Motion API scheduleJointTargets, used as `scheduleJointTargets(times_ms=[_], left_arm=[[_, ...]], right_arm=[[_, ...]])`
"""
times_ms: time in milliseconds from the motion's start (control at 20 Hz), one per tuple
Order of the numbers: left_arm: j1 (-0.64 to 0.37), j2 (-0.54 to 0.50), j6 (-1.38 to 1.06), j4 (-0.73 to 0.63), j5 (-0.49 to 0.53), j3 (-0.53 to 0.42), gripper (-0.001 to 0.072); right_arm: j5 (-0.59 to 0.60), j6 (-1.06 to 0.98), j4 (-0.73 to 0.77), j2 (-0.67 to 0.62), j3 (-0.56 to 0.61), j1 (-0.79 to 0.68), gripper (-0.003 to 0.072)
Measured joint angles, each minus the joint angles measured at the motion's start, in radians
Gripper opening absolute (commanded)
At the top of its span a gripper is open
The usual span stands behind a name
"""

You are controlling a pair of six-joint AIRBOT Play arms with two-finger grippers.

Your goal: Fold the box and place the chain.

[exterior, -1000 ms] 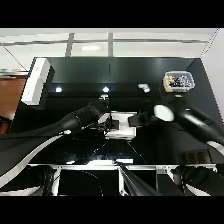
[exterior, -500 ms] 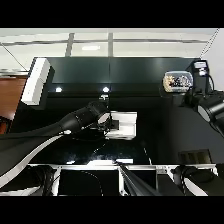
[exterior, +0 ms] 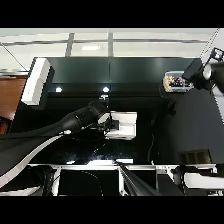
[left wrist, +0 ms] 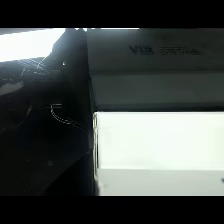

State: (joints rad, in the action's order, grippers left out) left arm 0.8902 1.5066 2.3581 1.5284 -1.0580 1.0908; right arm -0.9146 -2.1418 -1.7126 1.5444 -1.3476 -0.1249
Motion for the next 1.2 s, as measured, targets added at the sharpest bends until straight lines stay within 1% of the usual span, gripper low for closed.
scheduleJointTargets(times_ms=[50,150,250,350,550,1000,1050,1100,1150,1200], left_arm=[[0.0,0.0,0.0,0.0,0.0,0.0,0.0027],[0.0,0.0,0.0,0.0,0.0,0.0,0.0027],[0.0,0.0,0.0,0.0,0.0,0.0,0.0027],[0.0,0.0,0.0,0.0,0.0,0.0,0.0027],[0.0,0.0,-0.001,0.0,0.001,0.0,0.0027],[0.0,0.0,-0.001,0.0,0.002,0.0,0.0027],[0.0,0.0,0.0,0.0,0.002,0.0,0.0027],[0.0,0.0,0.0,0.0,0.002,0.0,0.0027],[0.0,0.0,0.0,0.0,0.002,0.0,0.0027],[0.0,0.0,0.0,0.0,0.002,0.0,0.0027]], right_arm=[[-0.048,0.026,0.06,0.059,-0.087,-0.021,0.0675],[-0.121,0.054,0.14,0.15,-0.223,-0.052,0.0672],[-0.175,0.058,0.188,0.216,-0.315,-0.072,0.0671],[-0.207,0.047,0.207,0.261,-0.368,-0.086,0.0671],[-0.236,0.032,0.23,0.326,-0.414,-0.097,0.0671],[-0.183,0.009,0.24,0.401,-0.433,-0.101,0.0666],[-0.183,0.006,0.239,0.406,-0.433,-0.101,0.0491],[-0.183,0.006,0.232,0.41,-0.433,-0.101,0.0362],[-0.174,0.006,0.23,0.414,-0.432,-0.101,0.013],[-0.168,0.006,0.246,0.419,-0.433,-0.102,0.0058]])
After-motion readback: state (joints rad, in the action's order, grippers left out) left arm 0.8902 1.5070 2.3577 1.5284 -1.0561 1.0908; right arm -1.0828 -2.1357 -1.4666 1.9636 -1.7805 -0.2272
